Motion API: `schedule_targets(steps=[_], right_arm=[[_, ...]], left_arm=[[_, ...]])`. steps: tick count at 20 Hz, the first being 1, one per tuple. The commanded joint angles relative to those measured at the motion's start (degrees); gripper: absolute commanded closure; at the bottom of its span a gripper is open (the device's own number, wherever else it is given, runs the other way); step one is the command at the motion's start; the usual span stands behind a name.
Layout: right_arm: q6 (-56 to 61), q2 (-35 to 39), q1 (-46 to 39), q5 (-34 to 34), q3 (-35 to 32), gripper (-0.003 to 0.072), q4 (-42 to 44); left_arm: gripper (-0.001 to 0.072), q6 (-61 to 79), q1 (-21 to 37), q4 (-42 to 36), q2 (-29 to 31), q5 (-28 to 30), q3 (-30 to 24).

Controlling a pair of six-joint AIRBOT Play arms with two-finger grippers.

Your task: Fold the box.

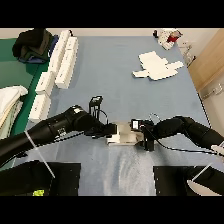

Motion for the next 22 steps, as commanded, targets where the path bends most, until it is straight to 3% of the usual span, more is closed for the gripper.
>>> schedule_targets(steps=[1,5,10,21,22], right_arm=[[0.02,0.02,0.02,0.02,0.07,0.0222,0.0],[0.02,0.02,0.02,0.02,0.07,0.0222,0.0],[0.02,0.02,0.02,0.02,0.07,0.0222,0.0],[0.02,0.02,0.02,0.02,0.07,0.0222,0.0],[0.02,0.02,0.02,0.02,0.07,0.0222,0.0]], left_arm=[[0.0356,-10.49,-3.61,6.36,-4.83,-4.76,4.46],[0.0355,-15.34,-7.21,9.07,-11.06,-7.72,9.4],[0.0356,-17.68,-10.45,12.85,-17.9,-15.72,16.39],[0.0358,-17.68,-10.56,14.1,-20.74,-17.88,17.29],[0.0435,-17.68,-10.58,14.1,-20.92,-18.27,17.29]])
